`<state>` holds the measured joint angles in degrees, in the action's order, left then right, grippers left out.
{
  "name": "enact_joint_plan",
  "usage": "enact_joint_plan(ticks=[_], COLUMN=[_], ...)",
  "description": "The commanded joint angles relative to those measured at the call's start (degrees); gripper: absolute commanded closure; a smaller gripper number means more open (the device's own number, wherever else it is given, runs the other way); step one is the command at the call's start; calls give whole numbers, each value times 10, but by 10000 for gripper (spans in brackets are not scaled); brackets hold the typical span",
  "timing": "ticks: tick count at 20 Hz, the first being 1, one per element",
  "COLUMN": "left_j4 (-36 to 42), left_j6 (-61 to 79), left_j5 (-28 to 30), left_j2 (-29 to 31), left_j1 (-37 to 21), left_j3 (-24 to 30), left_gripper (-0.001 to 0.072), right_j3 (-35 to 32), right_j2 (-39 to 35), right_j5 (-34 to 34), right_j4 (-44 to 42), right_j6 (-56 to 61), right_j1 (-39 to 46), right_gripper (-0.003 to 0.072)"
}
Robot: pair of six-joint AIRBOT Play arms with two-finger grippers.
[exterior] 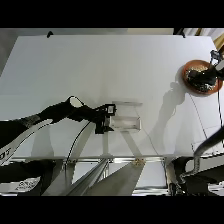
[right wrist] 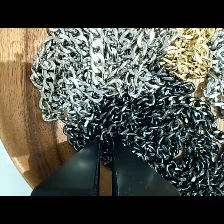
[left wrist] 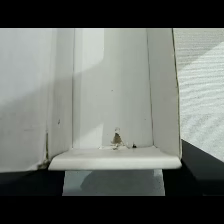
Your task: Fold the box and place the chain.
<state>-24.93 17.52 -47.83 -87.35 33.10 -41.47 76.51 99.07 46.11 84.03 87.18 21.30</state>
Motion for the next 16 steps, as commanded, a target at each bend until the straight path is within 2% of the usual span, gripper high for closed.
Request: enact_joint_plan(ticks=[1, 6, 16], left_j4=[0, 0, 0], left_j6=[0, 0, 0], left_j5=[0, 0, 0], left_j2=[0, 0, 0], left_j1=[0, 0, 0], left_j3=[0, 0, 0], left_gripper=[315, 315, 315], right_j3=[0, 0, 0], right_j2=[1, -39, -308], right_j5=[9, 16, 119], right_j4=[0, 7, 1], right_j6=[-1, -37, -130], right_j1=[0, 0, 0], right_gripper=[666, 667, 667])
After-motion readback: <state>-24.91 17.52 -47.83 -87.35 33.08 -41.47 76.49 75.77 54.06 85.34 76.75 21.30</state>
